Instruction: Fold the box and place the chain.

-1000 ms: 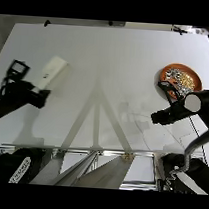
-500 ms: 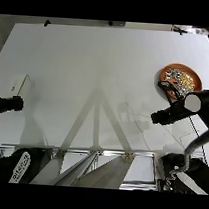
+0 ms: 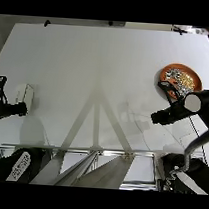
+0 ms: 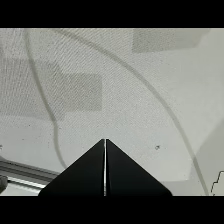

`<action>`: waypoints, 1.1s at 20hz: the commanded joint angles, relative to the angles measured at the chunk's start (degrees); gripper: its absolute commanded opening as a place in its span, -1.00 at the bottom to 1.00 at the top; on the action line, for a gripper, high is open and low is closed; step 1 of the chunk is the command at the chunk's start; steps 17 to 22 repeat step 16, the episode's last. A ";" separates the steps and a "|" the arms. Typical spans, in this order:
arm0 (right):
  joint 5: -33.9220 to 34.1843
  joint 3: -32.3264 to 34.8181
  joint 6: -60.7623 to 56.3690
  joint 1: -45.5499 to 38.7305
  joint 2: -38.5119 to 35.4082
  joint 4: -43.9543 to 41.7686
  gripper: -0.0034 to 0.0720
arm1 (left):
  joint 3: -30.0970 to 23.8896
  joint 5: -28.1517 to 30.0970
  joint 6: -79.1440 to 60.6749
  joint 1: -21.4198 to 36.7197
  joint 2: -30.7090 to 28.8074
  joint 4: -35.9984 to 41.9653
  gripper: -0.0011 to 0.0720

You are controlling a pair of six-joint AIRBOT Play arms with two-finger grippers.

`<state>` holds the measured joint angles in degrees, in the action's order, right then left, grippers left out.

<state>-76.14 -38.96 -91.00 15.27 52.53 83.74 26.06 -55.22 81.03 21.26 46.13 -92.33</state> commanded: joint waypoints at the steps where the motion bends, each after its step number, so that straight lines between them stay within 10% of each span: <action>1: 0.02 -0.02 -0.02 -0.02 -0.02 -0.02 -0.87 | 0.00 -2.34 0.00 -0.26 -1.40 0.55 0.94; 13: 0.07 -0.02 -0.02 -0.02 -0.02 -0.02 -0.87 | 0.00 -22.18 -0.02 -2.25 -31.89 0.42 0.95; 22: 0.07 -0.02 0.00 -0.02 -0.02 -0.02 -0.87 | 0.00 -21.84 -0.20 -2.25 -34.25 2.34 0.95</action>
